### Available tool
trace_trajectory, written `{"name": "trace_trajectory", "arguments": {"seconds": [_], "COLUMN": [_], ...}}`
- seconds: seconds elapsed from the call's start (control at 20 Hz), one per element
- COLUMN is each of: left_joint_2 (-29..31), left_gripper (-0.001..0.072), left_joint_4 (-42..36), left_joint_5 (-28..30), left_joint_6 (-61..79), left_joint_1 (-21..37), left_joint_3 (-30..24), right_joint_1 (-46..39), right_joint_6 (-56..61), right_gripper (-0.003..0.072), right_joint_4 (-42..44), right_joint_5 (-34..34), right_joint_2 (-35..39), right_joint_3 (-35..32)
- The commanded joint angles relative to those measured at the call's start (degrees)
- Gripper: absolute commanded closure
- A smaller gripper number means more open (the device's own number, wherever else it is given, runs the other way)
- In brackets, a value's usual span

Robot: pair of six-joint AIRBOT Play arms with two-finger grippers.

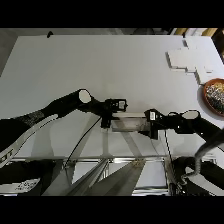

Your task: Fold the box and place the chain.

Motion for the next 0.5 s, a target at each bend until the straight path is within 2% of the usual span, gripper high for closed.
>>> {"name": "trace_trajectory", "arguments": {"seconds": [0.0,0.45], "left_joint_2": [0.0,0.0], "left_gripper": [0.07,0.07], "left_joint_4": [0.0,0.0], "left_joint_5": [0.0,0.0], "left_joint_6": [0.0,0.0], "left_joint_1": [0.0,0.0], "left_joint_3": [0.0,0.0], "right_joint_1": [-0.8,-0.8], "right_joint_6": [-2.8,-7.8], "right_gripper": [-0.0028,0.0021], "right_joint_4": [0.3,2.8], "right_joint_5": [1.0,1.9], "right_joint_2": [-1.7,-3.9], "right_joint_3": [0.0,0.0]}}
